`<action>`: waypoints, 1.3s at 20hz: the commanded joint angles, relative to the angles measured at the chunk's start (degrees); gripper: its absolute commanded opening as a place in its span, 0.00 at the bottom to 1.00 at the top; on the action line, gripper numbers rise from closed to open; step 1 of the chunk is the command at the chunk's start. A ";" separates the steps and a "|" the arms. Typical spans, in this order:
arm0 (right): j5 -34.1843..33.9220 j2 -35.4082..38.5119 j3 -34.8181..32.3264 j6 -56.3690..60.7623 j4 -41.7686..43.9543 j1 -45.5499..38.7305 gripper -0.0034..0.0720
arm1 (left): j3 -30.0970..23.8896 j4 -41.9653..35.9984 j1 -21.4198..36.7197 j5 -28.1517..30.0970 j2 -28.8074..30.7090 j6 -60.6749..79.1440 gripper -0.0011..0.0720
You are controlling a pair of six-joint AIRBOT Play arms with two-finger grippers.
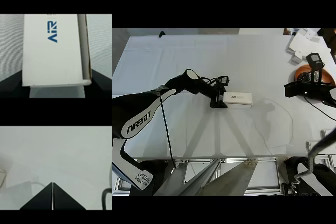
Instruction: Fold the box and place the chain.
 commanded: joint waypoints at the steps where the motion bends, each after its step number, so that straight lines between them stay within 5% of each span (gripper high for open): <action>1: 0.00 0.02 0.07 0.33 -0.81 -0.04 0.06 | 0.00 -0.17 -0.20 -1.09 0.28 0.00 0.03; 7: -0.02 0.02 0.07 0.33 -0.81 -0.04 0.06 | 0.00 0.28 0.00 -0.72 9.05 -5.66 0.03; 15: -0.02 0.02 0.07 0.33 -0.81 -0.04 0.06 | 0.00 20.31 1.99 22.10 28.22 -31.65 0.03; 23: -0.02 0.02 0.07 0.33 -0.81 -0.04 0.06 | -0.02 21.73 21.59 28.28 28.37 -60.81 0.02; 26: -0.02 0.02 0.07 0.33 -0.81 -0.04 0.06 | -0.02 29.55 27.28 27.89 25.44 -71.34 0.02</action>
